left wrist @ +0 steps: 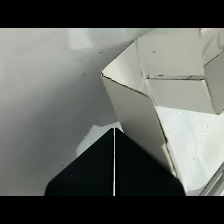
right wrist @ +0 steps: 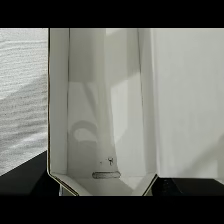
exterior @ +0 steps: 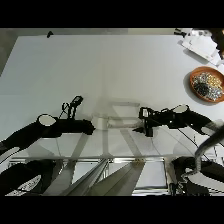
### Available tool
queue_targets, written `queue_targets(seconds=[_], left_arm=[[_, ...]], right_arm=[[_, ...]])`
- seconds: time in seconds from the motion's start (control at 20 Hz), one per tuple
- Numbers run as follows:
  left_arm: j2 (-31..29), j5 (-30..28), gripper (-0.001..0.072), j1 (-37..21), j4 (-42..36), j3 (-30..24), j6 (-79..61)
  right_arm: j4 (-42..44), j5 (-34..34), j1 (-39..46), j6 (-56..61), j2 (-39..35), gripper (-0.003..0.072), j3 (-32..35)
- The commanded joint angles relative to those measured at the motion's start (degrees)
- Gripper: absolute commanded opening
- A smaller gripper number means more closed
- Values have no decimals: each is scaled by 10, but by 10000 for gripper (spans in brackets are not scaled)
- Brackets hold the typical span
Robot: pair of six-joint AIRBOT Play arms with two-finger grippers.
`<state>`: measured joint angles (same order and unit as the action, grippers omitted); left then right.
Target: Fold the box and place the chain.
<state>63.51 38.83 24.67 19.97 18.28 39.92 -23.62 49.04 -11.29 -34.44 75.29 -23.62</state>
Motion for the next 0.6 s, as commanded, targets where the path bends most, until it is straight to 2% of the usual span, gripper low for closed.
queue_targets(seconds=[0.0, 0.2, 0.55], left_arm=[[-30, -5, 3, 1, -12, 1, -16], [-42, -17, 3, 10, 3, 9, -11], [5, 14, 8, 71, 25, 89, 33]], right_arm=[[0, 0, 0, 1, 0, 422, -1], [0, 0, 0, 1, 0, 422, -1], [0, 0, 0, 1, 0, 422, -1]])
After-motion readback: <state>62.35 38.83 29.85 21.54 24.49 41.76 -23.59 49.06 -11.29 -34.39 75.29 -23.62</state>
